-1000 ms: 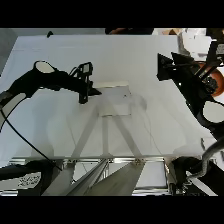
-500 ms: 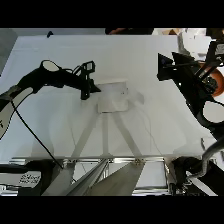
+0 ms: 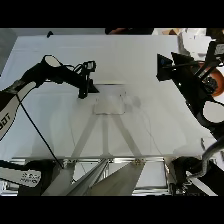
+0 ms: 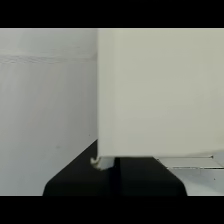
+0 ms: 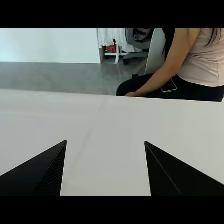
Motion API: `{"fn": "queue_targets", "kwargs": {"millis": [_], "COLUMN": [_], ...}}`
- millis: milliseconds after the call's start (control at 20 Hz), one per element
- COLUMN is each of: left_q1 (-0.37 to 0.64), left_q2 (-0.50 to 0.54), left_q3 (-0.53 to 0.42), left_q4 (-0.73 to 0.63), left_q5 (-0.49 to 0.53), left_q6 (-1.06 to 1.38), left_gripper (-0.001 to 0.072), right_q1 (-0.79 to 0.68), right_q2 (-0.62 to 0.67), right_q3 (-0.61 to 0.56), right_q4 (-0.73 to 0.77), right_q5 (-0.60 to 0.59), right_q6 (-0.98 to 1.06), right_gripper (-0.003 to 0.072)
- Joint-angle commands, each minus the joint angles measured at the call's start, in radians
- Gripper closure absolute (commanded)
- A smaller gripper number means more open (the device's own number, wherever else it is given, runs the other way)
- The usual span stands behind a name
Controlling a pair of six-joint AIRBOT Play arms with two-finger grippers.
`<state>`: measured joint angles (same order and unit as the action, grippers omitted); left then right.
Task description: Fold the box and place the chain.
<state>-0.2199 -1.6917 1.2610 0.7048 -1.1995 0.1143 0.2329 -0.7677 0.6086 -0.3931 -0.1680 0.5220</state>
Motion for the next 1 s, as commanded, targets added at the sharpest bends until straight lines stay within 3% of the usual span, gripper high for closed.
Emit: {"fn": "queue_targets", "kwargs": {"millis": [0,950], "left_q1": [-0.005,-0.037], "left_q2": [-0.043,-0.107], "left_q3": [0.004,0.003], "left_q4": [-0.015,-0.062], "left_q5": [0.022,0.066], "left_q6": [0.053,0.159], "left_gripper": [0.0707,0.0709], "right_q1": [0.0,0.0], "right_q2": [0.001,0.001], "right_q3": [0.001,0.001], "right_q4": [0.002,0.001], "right_q5": [0.025,0.054], "right_q6": [0.0,0.0], "right_gripper": [0.015,0.0151]}}
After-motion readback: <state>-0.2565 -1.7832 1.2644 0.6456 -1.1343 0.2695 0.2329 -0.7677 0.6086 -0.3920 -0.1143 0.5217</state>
